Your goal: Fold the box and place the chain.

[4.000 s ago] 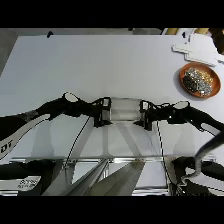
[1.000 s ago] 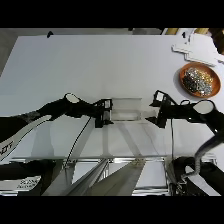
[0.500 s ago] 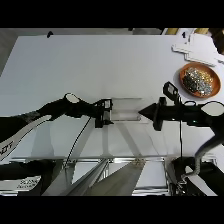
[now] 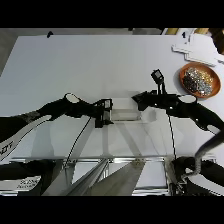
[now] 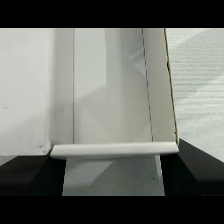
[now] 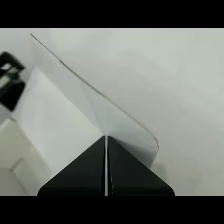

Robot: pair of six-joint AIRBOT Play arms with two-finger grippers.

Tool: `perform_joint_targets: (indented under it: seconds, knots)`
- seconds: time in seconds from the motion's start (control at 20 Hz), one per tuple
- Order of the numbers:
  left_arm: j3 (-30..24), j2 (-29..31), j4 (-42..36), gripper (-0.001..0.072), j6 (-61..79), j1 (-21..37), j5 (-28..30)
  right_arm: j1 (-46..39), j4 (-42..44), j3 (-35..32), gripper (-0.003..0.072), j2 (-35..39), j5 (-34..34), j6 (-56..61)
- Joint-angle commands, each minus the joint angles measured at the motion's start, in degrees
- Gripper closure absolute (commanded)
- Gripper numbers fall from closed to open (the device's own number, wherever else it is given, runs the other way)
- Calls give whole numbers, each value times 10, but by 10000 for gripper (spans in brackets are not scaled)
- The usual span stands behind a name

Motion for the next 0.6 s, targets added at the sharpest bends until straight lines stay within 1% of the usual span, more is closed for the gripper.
perform_joint_targets:
  seconds: [0.0,0.1,0.15,0.3,0.45,0.55]
  knots:
    - [0,0,0,700,0,0,0,3,-100,12,665,-31,-34,99]
    - [0,0,0,700,0,0,0,3,-148,13,665,-31,-27,148]
    - [0,0,0,700,0,0,0,3,-155,15,665,-28,-19,158]
    - [0,0,0,700,0,0,0,3,-192,49,665,1,51,185]
    - [0,0,0,700,0,0,0,3,-296,102,665,61,134,235]
    - [0,0,0,700,0,0,0,3,-374,114,665,109,174,234]
